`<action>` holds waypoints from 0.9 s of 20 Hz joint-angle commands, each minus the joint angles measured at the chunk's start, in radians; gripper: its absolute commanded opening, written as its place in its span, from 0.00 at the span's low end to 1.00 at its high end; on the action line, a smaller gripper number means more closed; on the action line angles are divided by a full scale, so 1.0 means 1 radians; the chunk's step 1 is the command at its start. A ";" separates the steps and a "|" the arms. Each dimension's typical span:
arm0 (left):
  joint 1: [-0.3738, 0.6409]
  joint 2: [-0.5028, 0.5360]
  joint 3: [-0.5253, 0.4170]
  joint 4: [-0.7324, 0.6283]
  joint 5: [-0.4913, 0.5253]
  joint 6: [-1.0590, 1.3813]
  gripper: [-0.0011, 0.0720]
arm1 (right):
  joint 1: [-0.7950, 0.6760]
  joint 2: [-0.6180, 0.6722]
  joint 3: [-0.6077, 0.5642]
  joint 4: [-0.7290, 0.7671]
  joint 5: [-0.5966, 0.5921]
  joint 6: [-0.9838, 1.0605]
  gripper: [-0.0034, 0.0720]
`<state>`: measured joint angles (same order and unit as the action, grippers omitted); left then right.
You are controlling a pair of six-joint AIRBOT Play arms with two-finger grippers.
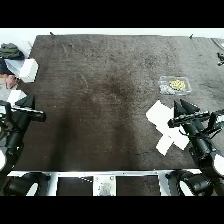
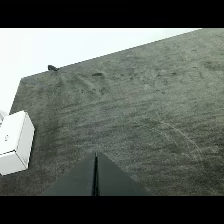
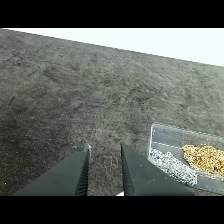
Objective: Fold the box and place the chain.
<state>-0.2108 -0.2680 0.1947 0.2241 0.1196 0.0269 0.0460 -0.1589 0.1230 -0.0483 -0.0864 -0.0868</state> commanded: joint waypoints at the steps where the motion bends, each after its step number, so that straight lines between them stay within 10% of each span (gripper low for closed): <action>1: 0.000 0.001 0.000 0.000 0.000 0.000 0.03 | 0.000 0.001 0.000 0.000 0.001 0.000 0.37; 5: 0.000 0.001 0.000 0.000 0.001 0.000 0.03 | 0.000 0.001 0.000 -0.007 0.039 -0.005 0.37; 8: 0.000 0.001 0.000 0.000 0.000 0.000 0.03 | 0.000 -0.010 0.043 -0.032 0.015 -0.008 0.57; 13: 0.000 0.001 0.000 0.000 0.000 0.000 0.03 | -0.089 -0.240 0.214 -0.018 -0.033 0.013 0.57; 18: 0.000 0.001 0.000 0.000 0.000 0.000 0.03 | -0.427 -0.613 0.457 -0.047 0.414 0.038 0.57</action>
<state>-0.2108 -0.2680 0.1947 0.2241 0.1196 0.0269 -0.2138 -0.5869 0.4549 -0.0616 0.0566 -0.0692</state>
